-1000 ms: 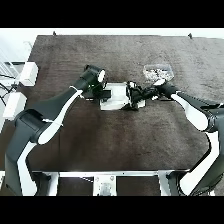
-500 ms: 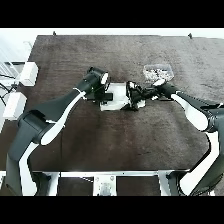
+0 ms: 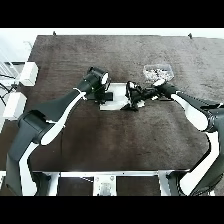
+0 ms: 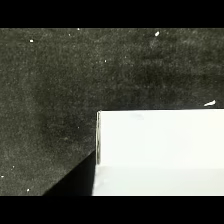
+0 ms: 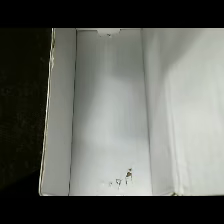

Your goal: Fold the box and place the chain.

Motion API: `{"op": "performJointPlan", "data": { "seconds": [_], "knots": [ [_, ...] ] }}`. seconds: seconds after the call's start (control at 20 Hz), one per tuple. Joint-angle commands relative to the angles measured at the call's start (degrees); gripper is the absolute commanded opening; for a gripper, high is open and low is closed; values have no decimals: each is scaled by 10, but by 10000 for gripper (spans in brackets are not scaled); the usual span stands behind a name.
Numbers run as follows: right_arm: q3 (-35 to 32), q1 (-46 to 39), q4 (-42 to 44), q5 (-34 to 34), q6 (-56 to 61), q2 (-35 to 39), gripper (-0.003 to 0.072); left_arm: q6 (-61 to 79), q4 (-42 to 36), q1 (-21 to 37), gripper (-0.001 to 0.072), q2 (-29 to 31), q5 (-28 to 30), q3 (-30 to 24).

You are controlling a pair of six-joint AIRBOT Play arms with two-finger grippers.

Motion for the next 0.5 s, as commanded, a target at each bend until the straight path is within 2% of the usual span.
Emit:
{"op": "performJointPlan", "data": {
  "seconds": [0.0,0.1,0.15,0.2,0.25,0.45],
  "knots": [
    [0,0,1,1,0,0,596,2,0,0,22,0,10,0],
    [0,0,1,1,0,0,596,1,0,0,23,0,10,0],
    [0,0,1,1,0,0,596,2,-1,0,70,0,10,0],
    [0,0,1,1,0,0,597,2,-5,0,297,0,14,0],
    [0,0,1,1,0,0,596,6,-10,0,387,0,15,0],
    [0,0,1,1,0,0,596,18,-11,0,388,1,8,0]
  ]
}}
